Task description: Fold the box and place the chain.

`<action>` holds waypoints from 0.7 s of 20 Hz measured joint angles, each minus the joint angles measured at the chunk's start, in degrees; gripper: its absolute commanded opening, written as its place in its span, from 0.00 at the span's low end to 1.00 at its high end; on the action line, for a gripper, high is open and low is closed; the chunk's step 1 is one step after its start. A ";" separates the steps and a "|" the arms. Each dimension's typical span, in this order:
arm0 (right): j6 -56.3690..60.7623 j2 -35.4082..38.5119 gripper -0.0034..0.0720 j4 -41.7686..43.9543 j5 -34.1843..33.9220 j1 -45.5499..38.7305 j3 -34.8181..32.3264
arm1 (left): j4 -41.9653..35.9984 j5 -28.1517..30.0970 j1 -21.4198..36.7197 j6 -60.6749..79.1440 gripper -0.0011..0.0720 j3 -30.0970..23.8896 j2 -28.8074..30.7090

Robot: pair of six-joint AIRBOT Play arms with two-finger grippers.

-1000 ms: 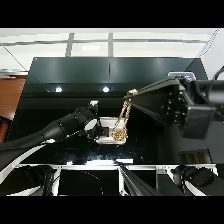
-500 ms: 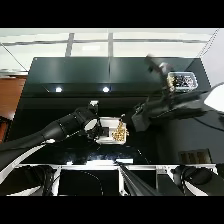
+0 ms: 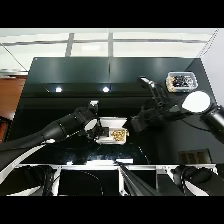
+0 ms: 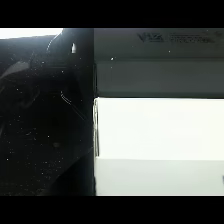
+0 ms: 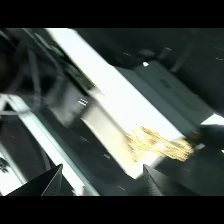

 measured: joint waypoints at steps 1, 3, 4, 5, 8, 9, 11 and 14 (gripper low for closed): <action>-1.57 0.57 0.81 -1.73 1.53 -2.16 -0.17 | 0.00 -0.02 -0.02 0.00 0.05 0.00 0.00; -5.99 1.79 0.81 -5.95 3.50 -6.14 -2.14 | 0.00 -0.09 -0.02 0.00 0.05 0.00 0.00; -9.27 2.21 0.82 -7.26 3.30 -7.54 -4.31 | 0.00 -0.09 -0.02 0.00 0.05 0.00 0.00; -12.72 2.51 0.82 -7.74 2.01 -8.37 -6.95 | 0.00 -0.09 -0.02 0.00 0.05 0.00 0.00; -26.53 2.99 0.82 -7.32 -6.82 -7.80 -16.33 | 0.00 -0.11 -0.02 0.00 0.05 0.00 0.00; -31.71 3.08 0.82 -7.13 -9.53 -6.69 -18.73 | 0.00 -0.11 -0.02 0.00 0.05 0.00 0.00; -42.56 3.06 0.82 -6.64 -14.51 -3.58 -22.51 | 0.00 -0.11 -0.02 0.00 0.05 0.00 0.00; -54.53 1.64 0.82 -4.31 -22.84 1.03 -25.20 | 0.00 -0.13 0.00 0.00 0.05 0.00 0.00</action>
